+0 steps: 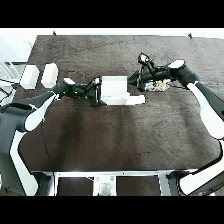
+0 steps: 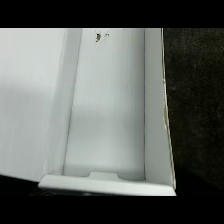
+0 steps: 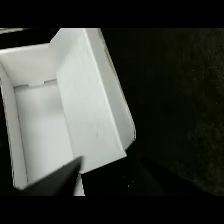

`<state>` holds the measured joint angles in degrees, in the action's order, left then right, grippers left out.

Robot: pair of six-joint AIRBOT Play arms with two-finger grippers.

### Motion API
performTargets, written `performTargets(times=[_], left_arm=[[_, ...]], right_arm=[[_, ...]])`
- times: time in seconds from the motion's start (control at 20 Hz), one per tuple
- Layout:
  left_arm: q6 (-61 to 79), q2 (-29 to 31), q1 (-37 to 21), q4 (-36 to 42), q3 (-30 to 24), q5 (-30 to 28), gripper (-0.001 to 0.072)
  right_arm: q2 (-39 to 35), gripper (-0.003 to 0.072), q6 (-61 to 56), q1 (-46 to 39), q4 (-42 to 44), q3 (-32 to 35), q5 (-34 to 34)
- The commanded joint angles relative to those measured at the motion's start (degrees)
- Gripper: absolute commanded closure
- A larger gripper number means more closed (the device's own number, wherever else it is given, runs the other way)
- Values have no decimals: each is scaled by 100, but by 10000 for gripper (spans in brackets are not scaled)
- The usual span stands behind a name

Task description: Fold the box and place the chain.

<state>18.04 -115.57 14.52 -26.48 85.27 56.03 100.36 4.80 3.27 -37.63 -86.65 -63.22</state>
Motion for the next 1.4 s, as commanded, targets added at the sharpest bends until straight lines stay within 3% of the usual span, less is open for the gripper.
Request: performTargets(times=[0.0,0.25,0.8,0.85,0.95,1.0,1.1,1.2,1.35], left_arm=[[0,-2,2,0,-2,-2,241],[0,-2,2,0,-2,-4,241],[0,-2,4,0,-2,-2,241],[0,-2,2,0,-2,-4,241],[0,-2,4,0,-2,2,241],[0,-2,4,0,-2,0,241],[0,-2,2,0,-2,-4,240],[0,-2,4,0,-2,-2,241],[0,-2,2,0,-2,-2,241]], right_arm=[[-428,74,-11,-26,-1381,197,-181],[-284,74,35,-13,-1598,649,-151],[229,77,35,385,-1340,658,450],[229,121,35,422,-1340,658,450],[229,359,35,487,-1316,658,455],[229,363,35,503,-1239,658,455],[229,497,37,535,-1045,658,455],[229,542,42,599,-863,658,457],[249,541,74,699,-785,658,485]])
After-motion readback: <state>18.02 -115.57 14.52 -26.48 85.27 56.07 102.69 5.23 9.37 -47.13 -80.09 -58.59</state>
